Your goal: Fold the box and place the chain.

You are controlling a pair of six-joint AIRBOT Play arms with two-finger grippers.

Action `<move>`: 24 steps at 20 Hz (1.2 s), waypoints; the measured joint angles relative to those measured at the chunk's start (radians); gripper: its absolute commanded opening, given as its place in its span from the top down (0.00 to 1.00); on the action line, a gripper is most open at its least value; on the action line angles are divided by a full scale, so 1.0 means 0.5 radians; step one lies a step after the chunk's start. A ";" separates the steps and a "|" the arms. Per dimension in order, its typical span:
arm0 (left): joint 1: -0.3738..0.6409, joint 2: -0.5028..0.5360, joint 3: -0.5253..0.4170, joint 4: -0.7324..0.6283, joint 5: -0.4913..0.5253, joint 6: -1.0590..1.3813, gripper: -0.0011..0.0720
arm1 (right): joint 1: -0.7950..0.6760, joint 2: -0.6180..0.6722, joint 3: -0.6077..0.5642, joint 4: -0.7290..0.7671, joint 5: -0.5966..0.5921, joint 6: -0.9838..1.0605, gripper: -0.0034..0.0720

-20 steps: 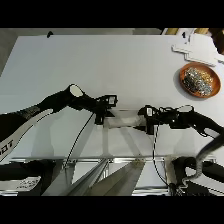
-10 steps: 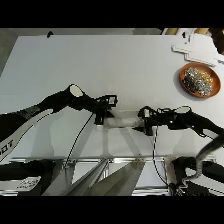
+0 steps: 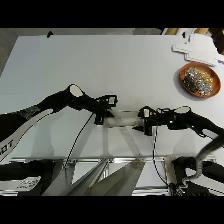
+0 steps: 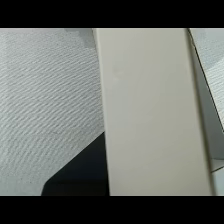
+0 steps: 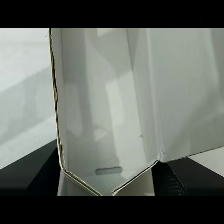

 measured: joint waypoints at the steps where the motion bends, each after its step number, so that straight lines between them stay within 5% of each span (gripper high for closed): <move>1: 0.000 0.000 0.000 0.000 0.000 0.000 0.97 | 0.000 0.000 0.000 0.000 -0.003 -0.001 0.42; 24: 0.000 0.001 0.000 -0.002 0.002 0.000 0.97 | 0.000 -0.001 0.000 0.004 0.005 0.001 0.40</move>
